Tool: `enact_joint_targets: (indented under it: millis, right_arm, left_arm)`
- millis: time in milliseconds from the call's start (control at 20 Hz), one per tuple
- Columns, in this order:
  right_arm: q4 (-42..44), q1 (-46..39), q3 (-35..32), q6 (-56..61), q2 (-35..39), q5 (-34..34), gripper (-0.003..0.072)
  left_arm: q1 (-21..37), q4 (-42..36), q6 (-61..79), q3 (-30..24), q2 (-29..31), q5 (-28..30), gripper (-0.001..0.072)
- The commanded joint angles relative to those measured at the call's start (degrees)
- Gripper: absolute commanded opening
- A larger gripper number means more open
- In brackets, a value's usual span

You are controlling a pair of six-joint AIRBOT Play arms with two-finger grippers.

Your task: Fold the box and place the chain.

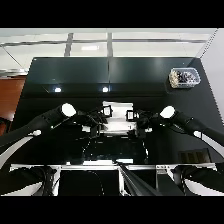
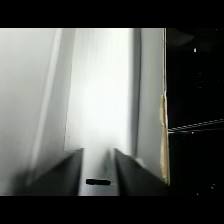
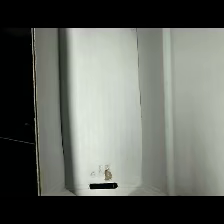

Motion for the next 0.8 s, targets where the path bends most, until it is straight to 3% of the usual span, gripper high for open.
enact_joint_targets:
  millis: [0, 100, 200, 250, 400, 550, 750]
  right_arm:
    - [0.0, 0.1, 0.0, 0.0, 0.0, 0.0, 0.0239]
    - [0.0, 0.1, 0.0, 0.0, 0.0, 0.0, 0.0239]
    - [0.0, 0.1, 0.0, 0.0, 0.0, 0.0, 0.0239]
    - [0.0, 0.1, 0.0, 0.0, 0.0, 0.0, 0.0239]
    - [0.0, 0.1, 0.0, 0.0, 0.0, 0.0, 0.0239]
    - [0.0, 0.1, 0.0, 0.0, 0.0, 0.0, 0.0239]
    - [0.0, 0.1, 0.0, 0.0, 0.0, 0.0, 0.0239]
  left_arm:
    - [0.0, 0.2, -0.5, 0.1, 0.0, -0.2, 0.0429]
    - [0.1, 1.6, -3.4, 0.1, 0.7, -0.2, 0.0312]
    - [1.4, 8.2, -14.3, 0.9, 2.9, -1.4, 0.0092]
    - [3.0, 12.1, -18.6, 1.8, 4.4, -4.2, 0.0036]
    - [10.4, 21.6, -30.4, 4.1, 11.1, -14.5, 0.0031]
    - [19.5, 22.6, -39.2, 3.5, 15.8, -22.0, 0.0031]
    - [32.5, 20.9, -67.2, -3.5, 13.3, -20.0, 0.0031]
